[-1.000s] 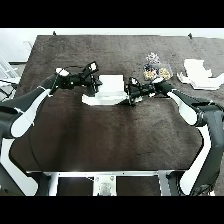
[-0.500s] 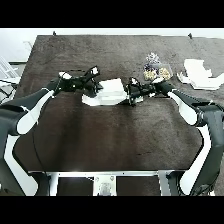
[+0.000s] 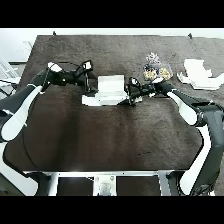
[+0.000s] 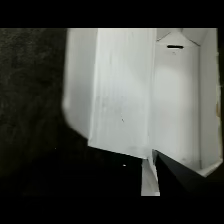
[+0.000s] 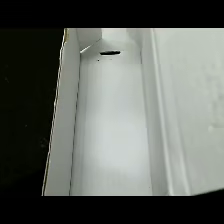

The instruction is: Fold the box and place the chain.

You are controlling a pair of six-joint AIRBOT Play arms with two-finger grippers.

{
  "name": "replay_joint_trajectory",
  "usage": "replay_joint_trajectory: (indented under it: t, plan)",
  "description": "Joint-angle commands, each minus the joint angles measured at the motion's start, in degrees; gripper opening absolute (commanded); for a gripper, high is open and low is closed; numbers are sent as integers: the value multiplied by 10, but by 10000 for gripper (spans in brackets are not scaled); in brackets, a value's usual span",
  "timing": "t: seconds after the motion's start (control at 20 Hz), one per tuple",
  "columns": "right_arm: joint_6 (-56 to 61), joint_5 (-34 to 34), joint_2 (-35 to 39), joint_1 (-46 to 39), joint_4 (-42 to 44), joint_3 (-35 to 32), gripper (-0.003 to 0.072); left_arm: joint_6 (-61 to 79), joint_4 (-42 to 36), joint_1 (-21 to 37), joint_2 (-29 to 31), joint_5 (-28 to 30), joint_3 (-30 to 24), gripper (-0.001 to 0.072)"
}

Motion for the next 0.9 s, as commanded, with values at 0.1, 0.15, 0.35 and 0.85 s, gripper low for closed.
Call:
replay_joint_trajectory:
  t: [0.1,0.15,0.35,0.85]
  plan:
    - [1,0,0,0,0,0,589,-81,111,3,16,-68,9,672]
    - [1,0,0,0,0,0,589,-88,133,-4,16,-69,9,671]
    - [1,0,0,0,0,0,589,-129,216,-43,15,-57,7,671]
    - [1,0,0,0,0,0,589,-175,238,-71,-16,-20,7,669]
